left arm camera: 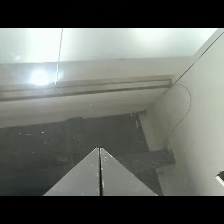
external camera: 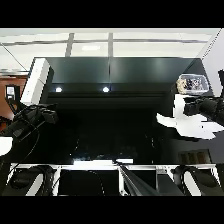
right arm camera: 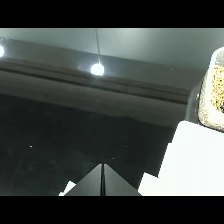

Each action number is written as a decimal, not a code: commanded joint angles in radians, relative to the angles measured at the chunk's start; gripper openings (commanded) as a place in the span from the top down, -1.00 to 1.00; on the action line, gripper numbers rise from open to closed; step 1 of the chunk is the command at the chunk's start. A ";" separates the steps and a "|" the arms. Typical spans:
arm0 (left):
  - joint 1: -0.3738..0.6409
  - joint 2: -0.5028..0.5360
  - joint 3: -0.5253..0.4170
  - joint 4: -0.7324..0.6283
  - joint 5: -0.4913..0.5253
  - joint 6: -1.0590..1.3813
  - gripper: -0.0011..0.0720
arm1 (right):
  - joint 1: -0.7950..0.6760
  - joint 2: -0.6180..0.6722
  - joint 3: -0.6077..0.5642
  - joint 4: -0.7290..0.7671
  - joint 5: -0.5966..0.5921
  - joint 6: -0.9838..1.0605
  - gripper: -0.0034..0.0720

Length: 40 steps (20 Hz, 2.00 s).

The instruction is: Fold the box and place the chain.

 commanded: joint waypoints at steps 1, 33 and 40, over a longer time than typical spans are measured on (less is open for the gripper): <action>-0.001 0.001 -0.001 0.000 0.000 0.000 0.89 | 0.000 0.000 0.000 0.000 0.000 0.000 0.86; -0.113 -0.199 0.068 0.005 0.042 -0.013 -0.98 | -0.207 -0.260 0.043 -0.090 -0.374 0.233 -0.96; -0.113 -0.367 0.239 0.079 -0.180 -0.219 -0.97 | -0.875 -0.676 0.383 -0.265 0.227 0.460 -0.96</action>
